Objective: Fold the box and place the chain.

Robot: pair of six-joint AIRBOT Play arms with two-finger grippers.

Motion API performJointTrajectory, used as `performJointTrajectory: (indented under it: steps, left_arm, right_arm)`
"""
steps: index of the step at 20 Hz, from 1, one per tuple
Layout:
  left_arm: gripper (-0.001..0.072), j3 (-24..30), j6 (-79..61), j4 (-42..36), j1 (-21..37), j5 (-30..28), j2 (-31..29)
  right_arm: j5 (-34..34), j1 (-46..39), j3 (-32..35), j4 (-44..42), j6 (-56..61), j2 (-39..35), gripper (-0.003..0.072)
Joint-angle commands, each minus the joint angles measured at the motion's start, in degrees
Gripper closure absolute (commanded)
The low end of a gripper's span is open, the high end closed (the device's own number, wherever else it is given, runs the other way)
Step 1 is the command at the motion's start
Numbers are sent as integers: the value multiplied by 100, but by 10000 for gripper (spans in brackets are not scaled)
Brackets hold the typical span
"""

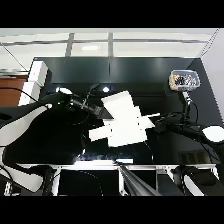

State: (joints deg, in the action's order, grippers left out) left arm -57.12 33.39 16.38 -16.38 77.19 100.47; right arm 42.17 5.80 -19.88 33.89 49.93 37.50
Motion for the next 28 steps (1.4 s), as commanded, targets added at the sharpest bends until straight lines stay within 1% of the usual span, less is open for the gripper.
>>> performJointTrajectory:
  steps: [1, 2, 3, 4, 5, 6, 7, 8, 9, 10, 11, 13, 15, 16, 17, 18, 19, 20, 21, 22, 23, 25, 27, 28]
  left_arm:
    - [157, -214, -396, 15, 4, 387, 175]
    - [363, -264, -529, 140, 2, 426, 175]
    - [497, -310, -688, 289, 2, 503, 175]
    - [533, -341, -780, 411, 4, 581, 175]
    - [586, -369, -791, 542, 4, 614, 175]
    - [617, -393, -837, 682, 4, 632, 175]
    - [683, -400, -1097, 772, 7, 654, 175]
    - [683, -402, -1231, 828, 7, 680, 173]
    - [684, -404, -1292, 855, 7, 678, 173]
    - [684, -404, -1401, 852, 20, 695, 162]
    - [685, -404, -1528, 855, 17, 697, 131]
    - [688, -402, -1814, 920, 17, 592, -31]
    - [689, -385, -1963, 1185, -26, 238, -387]
    - [689, -332, -2159, 1309, -79, 0, -645]
    - [689, -208, -2433, 1329, -155, -431, -927]
    - [689, 9, -2570, 1220, -201, -999, -1167]
    - [688, 264, -2986, 1001, -236, -1287, -1362]
    - [688, 476, -3471, 933, -286, -1287, -1499]
    - [688, 684, -3893, 1049, -385, -1279, -1628]
    - [688, 833, -4260, 1292, -498, -1344, -1709]
    - [688, 962, -4382, 1578, -627, -1631, -1777]
    - [687, 1126, -4433, 1639, -824, -2111, -1799]
    - [687, 1217, -4544, 1644, -1032, -2468, -1773]
    - [687, 1231, -4535, 1644, -1108, -2542, -1764]
  right_arm:
    - [13, 2, 2, 175, 203, -7, 676]
    - [15, 2, 2, 269, 280, -7, 676]
    - [20, 2, 2, 354, 354, -7, 676]
    - [22, 2, 2, 402, 391, -7, 676]
    - [24, 0, 2, 409, 391, -7, 676]
    - [28, 0, 0, 413, 393, -9, 675]
    - [90, 0, -2, 426, 391, -9, 676]
    - [225, -15, -15, 487, 393, -9, 668]
    - [417, -72, -68, 603, 470, -9, 444]
    - [647, -177, -186, 901, 767, -9, 102]
    - [887, -280, -348, 1292, 1029, -9, 14]
    - [1307, -476, -734, 2116, 1047, -9, 14]
    - [1279, -533, -1047, 2964, 922, -9, 14]
    - [1152, -533, -1152, 3246, 817, -9, 15]
    - [929, -533, -1176, 3473, 787, -9, 15]
    - [616, -533, -1178, 3700, 789, -9, 15]
    - [310, -533, -1178, 3716, 789, -7, 15]
    - [-24, -533, -1178, 3700, 789, -7, 14]
    - [-236, -531, -1178, 3648, 789, -7, 15]
    - [-308, -529, -1178, 3646, 787, -7, 15]
    - [-286, -527, -1178, 3644, 691, 7, 14]
    - [92, -448, -1176, 3547, -295, 57, 14]
    - [518, -299, -1123, 2977, -1582, 122, 14]
    - [614, -234, -1078, 2610, -2052, 142, 15]
